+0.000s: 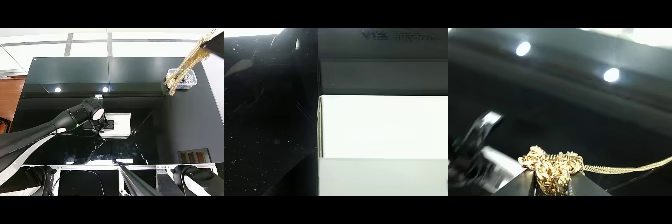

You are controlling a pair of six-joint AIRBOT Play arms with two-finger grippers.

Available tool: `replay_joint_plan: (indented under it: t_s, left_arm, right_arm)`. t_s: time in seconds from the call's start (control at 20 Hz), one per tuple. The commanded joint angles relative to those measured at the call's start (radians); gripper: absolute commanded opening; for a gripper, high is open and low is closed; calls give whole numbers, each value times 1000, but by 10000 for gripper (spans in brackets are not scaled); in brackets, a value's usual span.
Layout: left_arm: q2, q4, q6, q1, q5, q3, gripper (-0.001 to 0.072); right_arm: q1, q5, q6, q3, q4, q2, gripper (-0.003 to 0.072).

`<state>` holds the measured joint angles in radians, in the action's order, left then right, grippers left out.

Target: Fold the box and place the chain.

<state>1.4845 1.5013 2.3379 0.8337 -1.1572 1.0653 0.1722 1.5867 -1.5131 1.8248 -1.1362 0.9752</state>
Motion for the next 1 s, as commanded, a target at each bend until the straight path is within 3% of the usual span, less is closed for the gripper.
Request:
replay_joint_plan:
  t_s: [0.0, 0.5, 0.95]
  left_arm:
    - [0, 0, 0, -1, 0, 0, 26]
    - [0, 1, 0, -1, 0, 0, 26]
    - [0, 0, 0, -1, 0, 0, 27]
  right_arm:
    - [55, 40, 7, -53, 115, -8, 16]
    - [245, -230, 78, -613, 314, -6, 16]
    - [250, -529, 61, -933, 378, -5, 16]
